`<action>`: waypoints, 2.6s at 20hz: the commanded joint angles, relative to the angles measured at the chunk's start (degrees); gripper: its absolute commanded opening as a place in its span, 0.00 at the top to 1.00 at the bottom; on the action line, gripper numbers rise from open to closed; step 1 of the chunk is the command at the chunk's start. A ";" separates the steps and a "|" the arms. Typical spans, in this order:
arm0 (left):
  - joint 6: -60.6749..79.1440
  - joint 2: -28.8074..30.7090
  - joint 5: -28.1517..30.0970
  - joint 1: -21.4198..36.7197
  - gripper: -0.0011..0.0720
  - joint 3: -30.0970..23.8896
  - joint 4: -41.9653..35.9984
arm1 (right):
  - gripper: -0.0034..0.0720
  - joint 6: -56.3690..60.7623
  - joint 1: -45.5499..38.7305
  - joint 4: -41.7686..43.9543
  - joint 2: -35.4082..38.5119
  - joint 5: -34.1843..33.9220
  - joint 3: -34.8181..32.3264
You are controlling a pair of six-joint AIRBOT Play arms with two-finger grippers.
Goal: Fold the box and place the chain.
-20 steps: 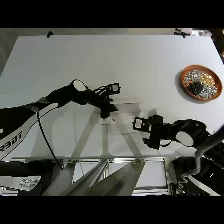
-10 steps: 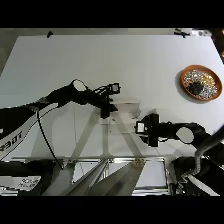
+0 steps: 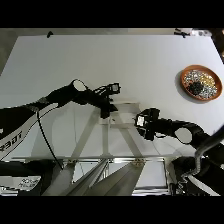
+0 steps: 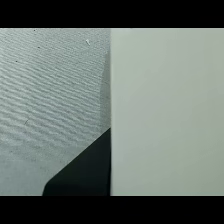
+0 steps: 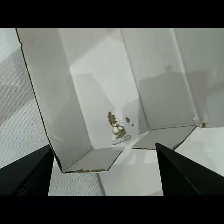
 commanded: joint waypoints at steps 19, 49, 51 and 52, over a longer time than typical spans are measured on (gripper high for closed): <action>0.02 0.00 0.02 -0.02 0.97 0.00 0.00 | 0.07 -19.63 -10.99 15.04 -1.18 2.05 0.52; 0.02 0.02 0.00 -0.02 0.97 -0.02 0.00 | 0.06 -54.29 -23.80 39.63 -16.98 16.98 4.61; 0.02 0.02 0.04 -0.02 0.97 -0.02 0.00 | 0.06 -55.08 -23.78 39.67 -17.46 16.98 4.83; 0.02 0.02 0.00 -0.04 0.97 -0.02 0.00 | 0.06 -55.84 -23.78 39.71 -17.97 16.98 4.85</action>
